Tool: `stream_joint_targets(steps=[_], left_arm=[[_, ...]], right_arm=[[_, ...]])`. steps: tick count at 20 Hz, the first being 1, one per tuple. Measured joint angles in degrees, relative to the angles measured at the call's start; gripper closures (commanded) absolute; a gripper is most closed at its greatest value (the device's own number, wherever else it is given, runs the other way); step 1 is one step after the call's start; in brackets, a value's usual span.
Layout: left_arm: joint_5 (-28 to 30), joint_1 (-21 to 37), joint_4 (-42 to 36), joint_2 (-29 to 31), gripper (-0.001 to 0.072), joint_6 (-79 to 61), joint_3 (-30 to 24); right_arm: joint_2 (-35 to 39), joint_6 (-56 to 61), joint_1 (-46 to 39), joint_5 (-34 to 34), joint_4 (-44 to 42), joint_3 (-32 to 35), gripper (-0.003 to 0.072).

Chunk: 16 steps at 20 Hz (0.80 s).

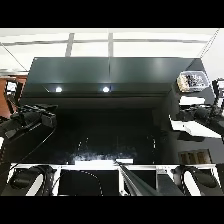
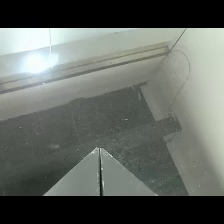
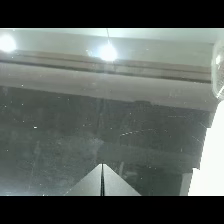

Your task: Fold the box and place the chain.

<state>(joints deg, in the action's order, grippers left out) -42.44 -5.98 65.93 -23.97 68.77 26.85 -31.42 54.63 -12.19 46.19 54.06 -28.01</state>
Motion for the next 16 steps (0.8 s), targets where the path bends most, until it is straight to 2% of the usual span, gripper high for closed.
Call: stream_joint_targets(steps=[16], left_arm=[[0.3, 0.0, 0.0, 0.0, 0.0681, 0.0, 0.0]], right_arm=[[0.0, 0.0, 0.1, -0.7, -0.1, 0.0, 0.0678]])
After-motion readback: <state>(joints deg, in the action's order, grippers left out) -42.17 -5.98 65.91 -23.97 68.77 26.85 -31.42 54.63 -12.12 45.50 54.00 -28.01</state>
